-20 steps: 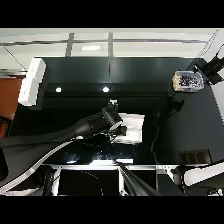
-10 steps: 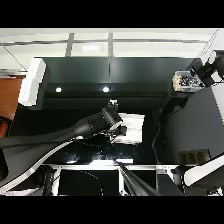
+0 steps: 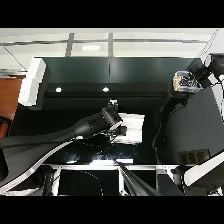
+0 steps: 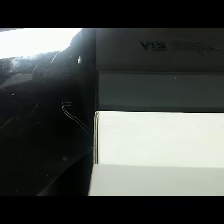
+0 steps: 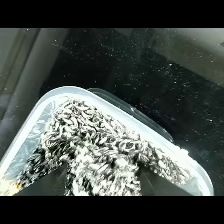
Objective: Fold the box and place the chain.
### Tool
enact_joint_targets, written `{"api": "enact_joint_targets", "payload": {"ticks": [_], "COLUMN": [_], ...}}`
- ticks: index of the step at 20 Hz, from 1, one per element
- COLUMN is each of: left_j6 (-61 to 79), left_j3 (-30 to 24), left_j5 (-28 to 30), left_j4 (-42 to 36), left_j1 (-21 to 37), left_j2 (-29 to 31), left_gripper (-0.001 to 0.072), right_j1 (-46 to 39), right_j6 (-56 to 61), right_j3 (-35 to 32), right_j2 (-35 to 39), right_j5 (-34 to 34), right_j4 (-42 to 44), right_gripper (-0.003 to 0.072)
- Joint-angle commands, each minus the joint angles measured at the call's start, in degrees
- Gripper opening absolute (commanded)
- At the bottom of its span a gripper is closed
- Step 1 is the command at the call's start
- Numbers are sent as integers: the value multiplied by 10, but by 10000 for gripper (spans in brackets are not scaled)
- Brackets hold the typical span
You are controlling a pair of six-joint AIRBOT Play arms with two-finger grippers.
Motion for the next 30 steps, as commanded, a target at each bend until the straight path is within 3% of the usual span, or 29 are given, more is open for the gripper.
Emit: {"api": "enact_joint_targets", "payload": {"ticks": [1, 2, 3, 4, 5, 6, 7, 16, 27, 30], "left_j6": [0, 0, 0, 0, 0, 0, 0, 0, 0, 0], "left_j3": [0, 0, 0, 0, 0, 0, 0, 0, 0, 0], "left_j5": [0, 0, 0, 0, 0, 0, 0, 0, 0, 0], "left_j4": [0, 0, 0, 0, 0, 0, 0, 0, -1, -1], "left_j1": [0, 0, 0, 0, 0, 0, 0, 0, 0, 0], "left_j2": [0, 0, 0, 0, 0, 0, 0, 0, 0, 0], "left_gripper": [27, 27, 27, 27, 27, 27, 27, 27, 27, 27], "right_j1": [-2, -3, -5, -7, -7, -8, -9, -34, -33, -33], "right_j6": [-8, -18, -30, -46, -54, -67, -93, -303, -535, -565], "right_j3": [0, 0, 0, 0, 0, 0, 0, 0, 0, 0], "right_j2": [-3, -3, -3, -3, -3, -2, 1, 118, 333, 392], "right_j5": [-3, 1, 1, 1, 4, 10, 13, 19, 76, 60], "right_j4": [-2, -3, 0, 4, 5, 9, 13, 43, 221, 279], "right_gripper": [500, 497, 370, 309, 307, 115, 16, 9, 9, 9]}}
